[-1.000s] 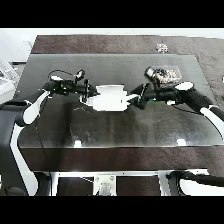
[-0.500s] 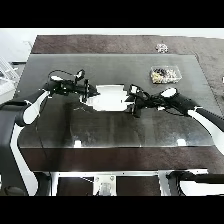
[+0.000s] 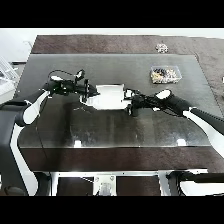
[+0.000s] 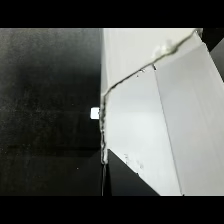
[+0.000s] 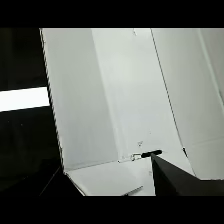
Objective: Fold the box and place the chain.
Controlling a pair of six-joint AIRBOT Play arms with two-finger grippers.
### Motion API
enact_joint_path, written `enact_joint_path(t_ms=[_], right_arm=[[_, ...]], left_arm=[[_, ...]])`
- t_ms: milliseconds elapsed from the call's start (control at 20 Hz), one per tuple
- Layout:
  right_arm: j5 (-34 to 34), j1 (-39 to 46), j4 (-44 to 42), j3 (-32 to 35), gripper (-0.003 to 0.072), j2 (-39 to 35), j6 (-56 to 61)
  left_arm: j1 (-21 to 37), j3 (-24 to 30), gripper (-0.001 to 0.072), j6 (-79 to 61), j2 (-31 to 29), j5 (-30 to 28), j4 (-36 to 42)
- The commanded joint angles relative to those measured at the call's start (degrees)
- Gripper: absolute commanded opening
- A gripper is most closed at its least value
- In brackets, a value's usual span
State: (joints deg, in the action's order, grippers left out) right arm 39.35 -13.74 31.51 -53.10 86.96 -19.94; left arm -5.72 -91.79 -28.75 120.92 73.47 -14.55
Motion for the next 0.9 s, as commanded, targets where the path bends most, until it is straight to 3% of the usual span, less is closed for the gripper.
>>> enact_joint_path(t_ms=[0, 850], right_arm=[[-1.3, -0.2, -1.1, 0.0, 0.0602, 0.7, -0.3], [-2.3, 1.5, -3.6, -5.6, 0.0627, 0.6, -4.5]], left_arm=[[0.0, 0.0, 0.0023, 0.0, 0.0, 0.0, 0.0], [0.0, 0.0, 0.0023, 0.0, 0.0, -0.7, 0.0]])
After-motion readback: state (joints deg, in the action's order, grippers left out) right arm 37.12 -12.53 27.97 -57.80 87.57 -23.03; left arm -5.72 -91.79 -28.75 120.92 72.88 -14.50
